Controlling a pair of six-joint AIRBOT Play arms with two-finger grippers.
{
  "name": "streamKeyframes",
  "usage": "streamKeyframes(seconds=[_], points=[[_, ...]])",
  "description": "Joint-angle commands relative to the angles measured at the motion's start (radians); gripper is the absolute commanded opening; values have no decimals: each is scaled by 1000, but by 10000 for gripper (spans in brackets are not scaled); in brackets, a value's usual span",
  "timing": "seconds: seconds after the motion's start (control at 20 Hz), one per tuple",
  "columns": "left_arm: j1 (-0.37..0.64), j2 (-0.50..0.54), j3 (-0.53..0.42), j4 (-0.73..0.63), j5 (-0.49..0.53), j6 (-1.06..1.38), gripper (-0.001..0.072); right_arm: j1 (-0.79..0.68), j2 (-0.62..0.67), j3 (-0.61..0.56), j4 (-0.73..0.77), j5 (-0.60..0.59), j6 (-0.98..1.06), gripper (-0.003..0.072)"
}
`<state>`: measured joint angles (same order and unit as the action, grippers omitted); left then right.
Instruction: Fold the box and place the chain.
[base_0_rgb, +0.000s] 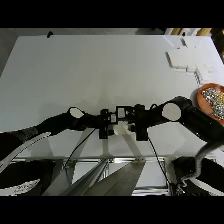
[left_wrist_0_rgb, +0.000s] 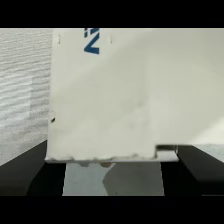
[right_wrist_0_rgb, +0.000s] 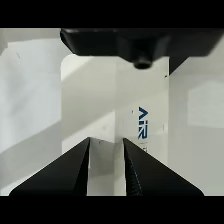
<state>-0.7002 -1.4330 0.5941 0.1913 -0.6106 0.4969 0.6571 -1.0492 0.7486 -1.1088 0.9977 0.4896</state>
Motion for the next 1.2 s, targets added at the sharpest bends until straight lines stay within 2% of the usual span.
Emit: streamKeyframes(seconds=[0.0, 0.2, 0.3, 0.4, 0.7, 0.8, 1.15], points=[[0, 1, 0, 0, 0, 0, 205, 34, 3, -5, -43, -41, -1, 243], [0, 1, 0, 0, 0, 0, 205, 35, 3, -5, -128, -40, 11, 242], [0, 1, 0, 0, 0, 0, 205, 36, 3, -5, -128, -53, 11, 231], [0, 1, 0, 0, 0, 0, 205, 36, 3, -5, -126, -60, 11, 166], [0, 1, 0, 0, 0, 0, 205, 35, 3, -5, -125, -103, 11, 152], [0, 1, 0, 0, 0, 0, 205, 35, 3, -5, -125, -104, 11, 44], [0, 1, 0, 0, 0, 0, 205, 36, 2, -46, -93, -97, 11, 63]])
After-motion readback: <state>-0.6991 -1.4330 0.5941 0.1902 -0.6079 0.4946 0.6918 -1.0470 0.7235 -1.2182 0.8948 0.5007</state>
